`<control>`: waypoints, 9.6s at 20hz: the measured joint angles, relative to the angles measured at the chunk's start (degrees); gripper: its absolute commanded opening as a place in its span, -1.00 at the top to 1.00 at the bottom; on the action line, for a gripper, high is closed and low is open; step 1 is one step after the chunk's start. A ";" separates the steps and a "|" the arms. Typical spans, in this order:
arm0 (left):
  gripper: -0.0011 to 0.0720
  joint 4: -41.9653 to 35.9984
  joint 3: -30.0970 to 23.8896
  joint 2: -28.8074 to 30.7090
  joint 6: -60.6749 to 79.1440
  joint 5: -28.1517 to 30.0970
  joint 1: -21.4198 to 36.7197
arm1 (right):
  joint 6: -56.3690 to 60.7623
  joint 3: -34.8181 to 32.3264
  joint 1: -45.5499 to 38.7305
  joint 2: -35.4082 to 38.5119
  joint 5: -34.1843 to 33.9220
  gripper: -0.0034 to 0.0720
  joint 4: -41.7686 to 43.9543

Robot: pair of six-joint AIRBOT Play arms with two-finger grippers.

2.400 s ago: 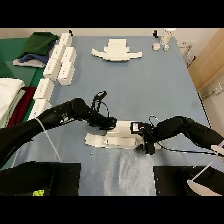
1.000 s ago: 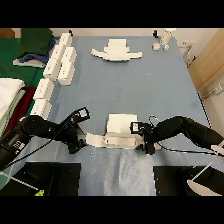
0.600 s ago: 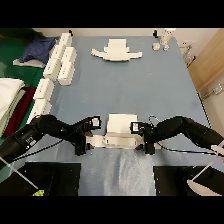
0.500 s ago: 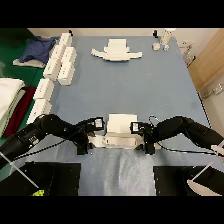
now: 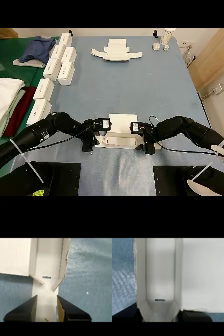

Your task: Fold the box.

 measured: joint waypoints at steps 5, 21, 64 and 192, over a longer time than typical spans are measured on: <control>0.14 -5.42 0.17 -2.38 4.26 1.40 -0.11 | 0.00 0.00 0.00 0.00 0.00 -0.44 0.02; 0.86 -16.65 0.79 -6.62 13.07 2.97 -0.13 | 0.02 0.00 -0.02 0.00 0.00 -0.44 0.02; 0.38 -4.57 1.03 -1.92 3.02 1.20 1.70 | 0.02 0.00 0.00 0.00 0.00 -0.44 0.02; 0.94 -4.48 -9.49 7.41 -66.23 -5.09 18.38 | 0.02 0.00 -0.02 0.00 -0.02 -0.44 0.00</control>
